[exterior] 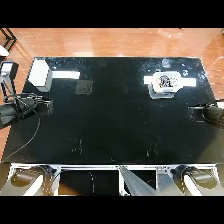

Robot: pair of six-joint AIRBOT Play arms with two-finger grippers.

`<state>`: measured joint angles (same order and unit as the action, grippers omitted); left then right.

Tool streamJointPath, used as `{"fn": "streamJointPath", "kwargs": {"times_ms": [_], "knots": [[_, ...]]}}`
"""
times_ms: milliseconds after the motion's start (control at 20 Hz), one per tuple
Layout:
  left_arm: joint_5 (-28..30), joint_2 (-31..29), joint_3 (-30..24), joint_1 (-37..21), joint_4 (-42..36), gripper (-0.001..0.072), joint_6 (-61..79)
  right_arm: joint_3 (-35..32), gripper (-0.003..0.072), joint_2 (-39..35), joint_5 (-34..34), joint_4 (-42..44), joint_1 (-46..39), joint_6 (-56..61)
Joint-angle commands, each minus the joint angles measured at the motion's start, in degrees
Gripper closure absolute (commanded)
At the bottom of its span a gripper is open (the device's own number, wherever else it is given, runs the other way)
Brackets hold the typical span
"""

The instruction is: Fold the box and place the chain.

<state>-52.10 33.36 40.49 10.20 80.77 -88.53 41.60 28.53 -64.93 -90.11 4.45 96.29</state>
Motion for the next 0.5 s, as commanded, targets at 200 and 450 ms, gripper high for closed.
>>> {"fn": "streamJointPath", "kwargs": {"times_ms": [200, 450], "knots": [[-0.2, -0.1, -1.1, 0.0, 1.1, 0.0685, -0.4, -0.5, 0.0668, -0.1, 0.3, 0.1, 0.0, 0.2], [-0.2, -0.1, -1.1, 0.0, 1.0, 0.0685, -0.4, -0.5, 0.0667, -0.1, 0.3, 0.1, 0.0, 0.2]]}}
